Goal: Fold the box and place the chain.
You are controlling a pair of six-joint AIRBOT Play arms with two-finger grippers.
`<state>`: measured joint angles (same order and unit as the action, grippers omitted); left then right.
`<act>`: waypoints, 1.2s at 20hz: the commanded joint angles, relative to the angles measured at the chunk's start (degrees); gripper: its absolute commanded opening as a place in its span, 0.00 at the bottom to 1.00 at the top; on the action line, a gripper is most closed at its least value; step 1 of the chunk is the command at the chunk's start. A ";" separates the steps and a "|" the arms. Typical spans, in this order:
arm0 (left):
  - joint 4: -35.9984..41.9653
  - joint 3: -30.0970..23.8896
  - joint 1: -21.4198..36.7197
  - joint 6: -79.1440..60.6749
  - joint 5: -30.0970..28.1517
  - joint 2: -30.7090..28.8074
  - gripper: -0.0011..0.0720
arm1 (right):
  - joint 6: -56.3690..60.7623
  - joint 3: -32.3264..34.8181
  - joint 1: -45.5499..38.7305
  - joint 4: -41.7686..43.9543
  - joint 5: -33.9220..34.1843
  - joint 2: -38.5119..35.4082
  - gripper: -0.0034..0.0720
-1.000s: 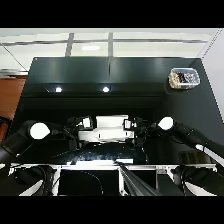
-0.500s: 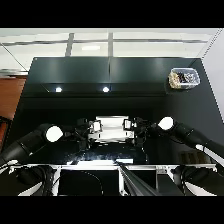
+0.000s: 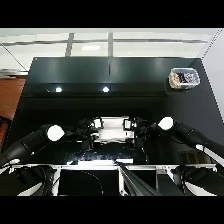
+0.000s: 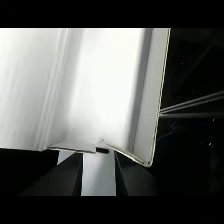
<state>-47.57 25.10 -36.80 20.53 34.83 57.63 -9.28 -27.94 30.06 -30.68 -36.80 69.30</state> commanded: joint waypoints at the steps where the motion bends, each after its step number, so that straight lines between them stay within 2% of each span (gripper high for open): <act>1: 6.71 0.00 -0.04 -1.60 -0.44 2.05 0.34 | 0.07 0.00 0.07 0.02 -0.02 0.02 0.67; 4: 11.61 0.00 -0.04 -5.60 -1.90 3.74 0.34 | 0.07 0.00 0.07 0.04 -0.02 0.04 0.67; 10: 10.51 0.00 -0.02 -5.57 -1.64 3.67 0.33 | 0.07 0.00 0.04 0.04 -0.02 0.02 0.67; 12: 10.54 0.00 -0.02 -5.57 -1.86 3.67 0.55 | 0.07 0.00 0.07 0.04 -0.02 0.04 0.67; 16: 10.51 0.00 -0.02 -5.57 -1.81 3.67 0.60 | 0.07 0.00 0.07 0.04 -0.02 0.02 0.67; 17: 10.49 0.02 -0.02 -5.57 -1.73 3.67 0.57 | 0.07 0.00 0.04 0.02 -0.02 0.04 0.67; 18: 10.54 0.00 -0.02 -5.57 -1.73 3.67 0.49 | 0.07 0.00 0.04 0.04 -0.02 0.02 0.67; 19: 10.56 0.00 -0.02 -5.57 -1.73 3.67 0.54 | 0.07 0.00 0.04 0.04 0.00 0.04 0.67; 20: 10.54 0.00 -0.02 -5.57 -1.62 3.67 0.63 | 0.07 0.00 0.04 0.04 -0.02 0.04 0.67; 23: 10.32 0.02 0.00 -5.57 -1.66 3.67 0.62 | 0.07 0.00 0.04 0.04 -0.02 0.02 0.67; 24: 10.05 0.02 0.02 -5.46 -1.60 3.52 0.45 | 0.07 0.00 0.04 0.04 -0.02 0.04 0.67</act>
<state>-37.06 25.10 -36.80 15.00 33.06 61.25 -9.19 -27.94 30.06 -30.63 -36.82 69.30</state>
